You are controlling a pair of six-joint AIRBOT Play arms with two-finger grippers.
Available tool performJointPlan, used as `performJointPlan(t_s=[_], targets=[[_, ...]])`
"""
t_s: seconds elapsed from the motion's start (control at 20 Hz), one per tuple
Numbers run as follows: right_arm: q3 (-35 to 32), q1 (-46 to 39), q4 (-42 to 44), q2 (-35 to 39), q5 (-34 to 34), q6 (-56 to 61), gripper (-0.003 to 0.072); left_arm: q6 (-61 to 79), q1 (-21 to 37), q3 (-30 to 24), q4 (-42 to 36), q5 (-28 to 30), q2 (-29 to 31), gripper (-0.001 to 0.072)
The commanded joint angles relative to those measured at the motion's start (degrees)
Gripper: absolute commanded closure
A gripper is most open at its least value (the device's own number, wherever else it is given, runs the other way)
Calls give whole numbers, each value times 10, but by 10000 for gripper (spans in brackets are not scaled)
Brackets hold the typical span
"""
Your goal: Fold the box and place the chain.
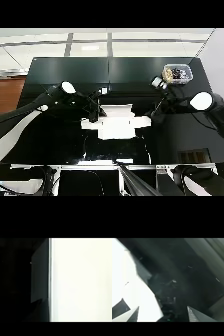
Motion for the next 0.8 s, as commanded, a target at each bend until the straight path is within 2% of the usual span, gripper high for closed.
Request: performJointPlan(t_s=[0.0, 0.2, 0.5, 0.7, 0.75], targets=[[-29, 31, 31, -16, 5, -179, -17, 15, -7, -1, 6, 28, -6, 681], [-80, 68, 46, -47, -2, -213, -16, 15, -7, -1, 6, 24, -6, 681], [-105, 126, 58, -74, -73, -252, -16, 14, -7, -1, 6, 22, -6, 681], [-105, 135, 167, -94, -104, -320, -16, 14, -7, -1, 6, 21, -6, 680], [-105, 140, 170, -96, -124, -322, -16, 14, -7, -1, 6, 21, -6, 680]])
